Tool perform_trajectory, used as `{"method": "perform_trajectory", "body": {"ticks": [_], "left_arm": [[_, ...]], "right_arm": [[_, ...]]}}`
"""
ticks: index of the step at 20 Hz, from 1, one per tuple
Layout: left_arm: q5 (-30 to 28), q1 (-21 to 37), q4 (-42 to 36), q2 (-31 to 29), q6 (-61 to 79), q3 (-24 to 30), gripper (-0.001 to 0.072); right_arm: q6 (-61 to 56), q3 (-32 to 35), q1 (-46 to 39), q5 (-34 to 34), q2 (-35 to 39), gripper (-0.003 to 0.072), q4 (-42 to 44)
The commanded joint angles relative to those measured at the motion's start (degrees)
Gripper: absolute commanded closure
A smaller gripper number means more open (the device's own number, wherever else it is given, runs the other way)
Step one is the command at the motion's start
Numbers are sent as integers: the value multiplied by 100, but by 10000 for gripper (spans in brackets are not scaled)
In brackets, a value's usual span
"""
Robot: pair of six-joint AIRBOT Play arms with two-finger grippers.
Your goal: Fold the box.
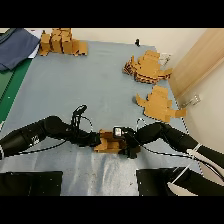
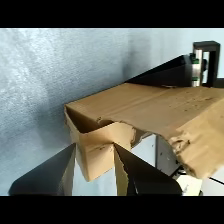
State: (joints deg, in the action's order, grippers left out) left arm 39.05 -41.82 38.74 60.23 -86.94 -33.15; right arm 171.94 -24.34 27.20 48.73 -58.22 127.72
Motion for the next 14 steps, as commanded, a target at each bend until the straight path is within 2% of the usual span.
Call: {"method": "perform_trajectory", "body": {"ticks": [1, 4, 10, 14], "left_arm": [[142, -175, 1016, 4, -970, -238, 361], [144, -382, 1309, 57, -1244, -404, 361], [96, -752, 1364, 522, -1469, -778, 352], [162, -1045, 2181, 841, -2334, -1091, 352]], "right_arm": [[-2, 2, 7, -2, 2, 174, 0], [0, 2, 7, -2, 2, 174, 0], [-2, 2, 7, -2, 2, 174, 0], [0, 2, 7, -2, 2, 174, 0]]}}
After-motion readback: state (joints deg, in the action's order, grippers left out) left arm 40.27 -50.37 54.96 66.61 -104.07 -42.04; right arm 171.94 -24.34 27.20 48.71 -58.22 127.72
